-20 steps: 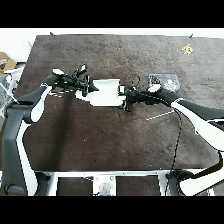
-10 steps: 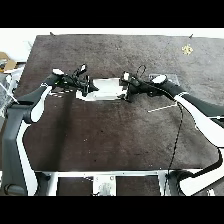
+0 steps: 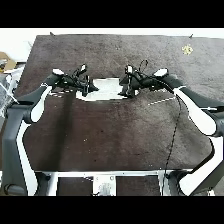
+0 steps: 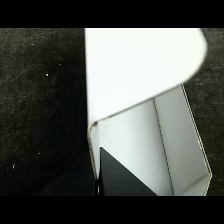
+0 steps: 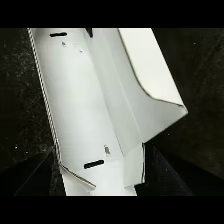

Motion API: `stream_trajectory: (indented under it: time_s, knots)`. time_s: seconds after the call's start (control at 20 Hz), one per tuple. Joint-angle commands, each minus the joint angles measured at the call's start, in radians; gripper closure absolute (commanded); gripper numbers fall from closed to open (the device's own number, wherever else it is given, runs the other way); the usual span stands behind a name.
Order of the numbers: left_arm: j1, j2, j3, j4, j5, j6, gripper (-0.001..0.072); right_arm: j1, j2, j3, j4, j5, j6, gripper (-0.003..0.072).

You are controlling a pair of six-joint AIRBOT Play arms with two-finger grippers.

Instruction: Fold the box and place the chain.

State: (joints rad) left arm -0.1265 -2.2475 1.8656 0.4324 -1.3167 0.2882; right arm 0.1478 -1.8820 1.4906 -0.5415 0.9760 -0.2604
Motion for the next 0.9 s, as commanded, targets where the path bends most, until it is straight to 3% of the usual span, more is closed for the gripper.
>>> stream_trajectory:
  time_s: [0.0, 0.55, 0.85]
  knots:
    - [-0.001, 0.000, 0.001, 0.001, 0.000, 0.000, 0.0698, -0.008, -0.072, 0.095, -0.020, 0.106, 0.045, -0.0001]
    - [0.000, 0.000, 0.001, 0.001, 0.000, 0.000, 0.0698, 0.002, -0.203, 0.220, 0.007, 0.219, 0.037, 0.0009]
    - [-0.001, 0.000, 0.001, 0.001, 0.000, 0.000, 0.0698, 0.021, -0.258, 0.248, 0.010, 0.225, 0.038, 0.0009]
